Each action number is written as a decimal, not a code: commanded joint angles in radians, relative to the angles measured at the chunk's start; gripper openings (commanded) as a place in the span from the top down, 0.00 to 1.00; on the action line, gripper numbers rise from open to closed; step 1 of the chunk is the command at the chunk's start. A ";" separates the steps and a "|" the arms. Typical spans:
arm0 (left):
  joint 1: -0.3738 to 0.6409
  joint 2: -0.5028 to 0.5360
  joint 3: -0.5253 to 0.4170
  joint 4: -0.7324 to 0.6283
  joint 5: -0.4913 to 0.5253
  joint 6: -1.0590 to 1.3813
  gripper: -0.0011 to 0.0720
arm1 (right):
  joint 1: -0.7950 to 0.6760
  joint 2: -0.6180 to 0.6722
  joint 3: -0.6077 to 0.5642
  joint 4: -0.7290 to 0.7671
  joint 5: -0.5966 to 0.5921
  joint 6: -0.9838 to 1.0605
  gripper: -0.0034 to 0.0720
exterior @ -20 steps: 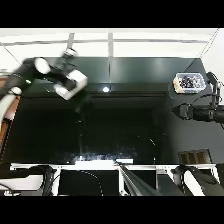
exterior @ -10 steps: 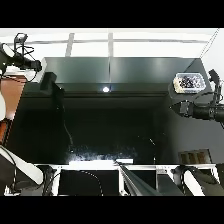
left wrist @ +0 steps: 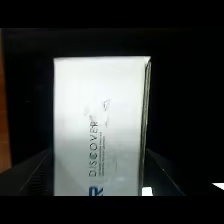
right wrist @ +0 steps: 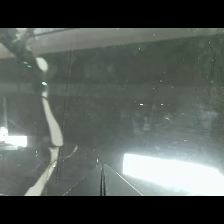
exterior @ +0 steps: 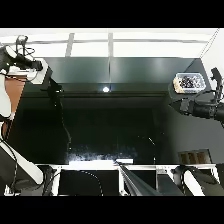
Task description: Fold the box and place the chain.
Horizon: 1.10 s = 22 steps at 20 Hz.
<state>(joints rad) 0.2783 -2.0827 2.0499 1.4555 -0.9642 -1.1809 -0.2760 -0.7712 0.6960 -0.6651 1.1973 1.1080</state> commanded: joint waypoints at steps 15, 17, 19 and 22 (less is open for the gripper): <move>-0.243 1.120 -1.020 -0.293 -0.117 -0.185 0.95 | 0.000 0.239 0.057 -0.215 -0.039 -0.008 0.94; -0.323 1.305 -1.269 -0.294 0.045 -0.187 0.95 | 0.021 0.238 -0.046 -0.208 -0.176 -0.011 0.94; -0.371 1.439 -1.461 -0.293 0.139 -0.221 0.95 | 0.087 0.229 -0.157 -0.217 -0.360 -0.050 0.95; -0.374 1.509 -1.600 -0.285 0.160 -0.240 0.95 | 0.175 0.114 -0.175 -0.343 -0.448 -0.006 0.95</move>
<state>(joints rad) -0.0624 -0.6926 0.6376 1.1690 -0.9073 -1.4040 -0.1673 -0.5930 0.5720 -0.9188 0.9051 1.0828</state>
